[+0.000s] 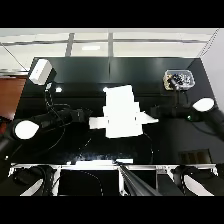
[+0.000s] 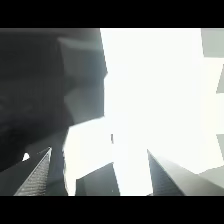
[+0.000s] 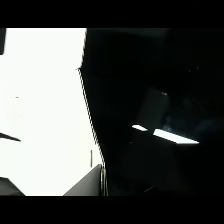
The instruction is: Fold the box and place the chain.
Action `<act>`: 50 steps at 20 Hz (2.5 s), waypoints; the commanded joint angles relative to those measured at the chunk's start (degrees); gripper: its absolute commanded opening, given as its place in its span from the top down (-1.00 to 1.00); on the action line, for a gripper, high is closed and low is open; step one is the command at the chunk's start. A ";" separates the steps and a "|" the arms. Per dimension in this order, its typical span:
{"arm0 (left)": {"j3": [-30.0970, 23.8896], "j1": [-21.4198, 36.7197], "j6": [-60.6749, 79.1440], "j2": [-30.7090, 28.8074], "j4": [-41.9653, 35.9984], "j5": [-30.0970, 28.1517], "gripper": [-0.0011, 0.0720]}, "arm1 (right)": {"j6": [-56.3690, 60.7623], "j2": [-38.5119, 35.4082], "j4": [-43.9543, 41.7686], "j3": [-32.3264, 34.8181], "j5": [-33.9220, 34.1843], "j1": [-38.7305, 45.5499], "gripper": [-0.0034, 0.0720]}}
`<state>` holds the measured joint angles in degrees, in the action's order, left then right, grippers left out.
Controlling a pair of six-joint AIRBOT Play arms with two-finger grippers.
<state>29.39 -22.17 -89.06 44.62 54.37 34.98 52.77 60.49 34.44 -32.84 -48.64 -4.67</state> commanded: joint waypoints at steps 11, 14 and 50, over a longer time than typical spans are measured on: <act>20.39 7.23 21.62 35.41 -18.53 21.46 -0.96 | -1.38 -2.99 -0.33 7.21 6.40 -5.05 0.88; 23.39 6.99 24.70 40.30 -18.97 25.83 -0.96 | -1.40 -2.99 -0.31 7.21 5.84 -5.05 0.88; 37.48 1.55 52.83 53.51 -13.86 41.33 0.92 | 0.59 -3.04 21.77 -10.99 -13.05 1.14 -0.64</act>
<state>66.74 -20.01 -39.13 99.92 40.23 77.89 52.10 57.49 43.66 -35.73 -52.80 -6.96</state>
